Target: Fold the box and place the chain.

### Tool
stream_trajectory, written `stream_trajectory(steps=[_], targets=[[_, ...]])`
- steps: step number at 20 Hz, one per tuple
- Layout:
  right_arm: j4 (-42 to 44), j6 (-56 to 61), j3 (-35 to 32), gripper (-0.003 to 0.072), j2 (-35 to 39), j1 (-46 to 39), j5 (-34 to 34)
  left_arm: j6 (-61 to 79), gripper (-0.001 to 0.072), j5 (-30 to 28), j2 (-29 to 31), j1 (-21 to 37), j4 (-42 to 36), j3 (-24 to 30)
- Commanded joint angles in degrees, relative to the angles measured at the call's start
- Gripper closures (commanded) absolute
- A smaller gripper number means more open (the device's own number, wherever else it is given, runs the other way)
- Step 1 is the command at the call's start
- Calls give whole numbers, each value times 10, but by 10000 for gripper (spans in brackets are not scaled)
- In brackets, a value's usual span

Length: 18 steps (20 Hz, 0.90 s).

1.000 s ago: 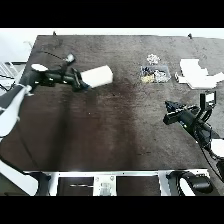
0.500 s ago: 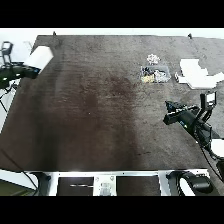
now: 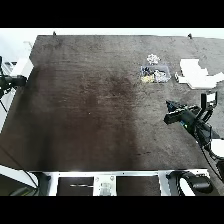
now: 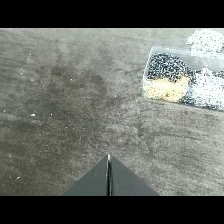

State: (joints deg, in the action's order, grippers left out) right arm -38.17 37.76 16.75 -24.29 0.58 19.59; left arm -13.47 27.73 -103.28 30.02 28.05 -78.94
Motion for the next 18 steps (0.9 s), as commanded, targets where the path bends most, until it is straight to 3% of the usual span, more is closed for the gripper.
stream_trajectory(steps=[1,4,8,11,18], targets=[[1,0,-2,676,0,0,-11,7,690,-30,-21,1,-8,-5],[1,0,-2,677,-2,0,-12,46,691,-46,-22,1,-26,-6],[2,0,-2,676,-10,0,-18,126,691,-5,-49,1,-100,-27],[2,2,-2,676,-12,0,-32,142,691,-20,-64,1,-141,-34],[2,2,-2,676,-12,0,-33,169,689,-19,-92,0,-159,-34]])
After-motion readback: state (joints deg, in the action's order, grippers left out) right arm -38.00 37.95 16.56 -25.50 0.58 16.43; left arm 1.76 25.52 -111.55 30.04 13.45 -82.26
